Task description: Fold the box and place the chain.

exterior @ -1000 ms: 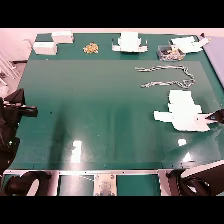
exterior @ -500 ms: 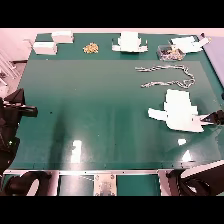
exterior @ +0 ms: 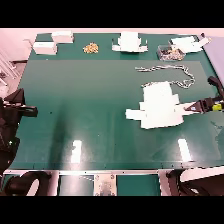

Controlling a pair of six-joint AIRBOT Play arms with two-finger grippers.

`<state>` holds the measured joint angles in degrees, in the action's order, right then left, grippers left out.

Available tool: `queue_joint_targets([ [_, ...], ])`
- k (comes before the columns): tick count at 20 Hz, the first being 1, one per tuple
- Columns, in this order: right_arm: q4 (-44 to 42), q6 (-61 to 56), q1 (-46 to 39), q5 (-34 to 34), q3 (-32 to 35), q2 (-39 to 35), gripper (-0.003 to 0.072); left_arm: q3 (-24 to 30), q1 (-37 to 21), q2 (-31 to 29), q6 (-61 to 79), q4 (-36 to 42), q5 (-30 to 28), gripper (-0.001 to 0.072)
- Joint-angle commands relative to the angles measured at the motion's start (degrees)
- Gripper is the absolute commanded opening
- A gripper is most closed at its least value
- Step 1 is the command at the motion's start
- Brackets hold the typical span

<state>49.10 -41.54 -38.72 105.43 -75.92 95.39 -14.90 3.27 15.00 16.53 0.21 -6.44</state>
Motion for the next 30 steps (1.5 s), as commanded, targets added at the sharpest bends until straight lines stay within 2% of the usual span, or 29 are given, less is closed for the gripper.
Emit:
queue_joint_targets([
  [1,-6.9,-2.2,9.1,-1.8,7.5,-8.1,0.0006,0.0,0.0,0.0,0.0,0.0,0.0,0.0019],
  [5,-8.4,-9.9,20.9,-13.1,10.1,-12.0,0.0005,0.0,0.0,0.0,0.0,0.0,0.0,0.0019],
  [8,-10.0,-16.1,30.2,-25.9,10.1,-12.1,0.0004,0.0,0.0,0.0,0.0,0.0,0.0,0.0019],
  [11,-10.6,-16.5,38.6,-39.1,10.1,-11.7,0.0004,0.0,0.0,0.0,0.0,0.0,0.0,0.0019],
  [13,-11.0,-16.1,42.1,-44.8,10.0,-9.9,0.0004,0.0,0.0,0.0,0.0,0.0,0.0,0.0019],
  [19,-16.5,-7.3,42.9,-45.6,7.6,-0.1,0.0004,0.0,0.0,0.0,0.0,0.0,0.0,0.0019],
  [23,-15.6,-7.3,42.6,-45.4,3.0,5.1,0.0004,0.0,0.0,0.0,0.0,0.0,1.2,0.0019],
  [30,-15.4,-7.5,40.9,-45.4,2.1,6.9,0.0004,0.0,0.0,0.0,0.0,0.0,2.4,0.0019],
])
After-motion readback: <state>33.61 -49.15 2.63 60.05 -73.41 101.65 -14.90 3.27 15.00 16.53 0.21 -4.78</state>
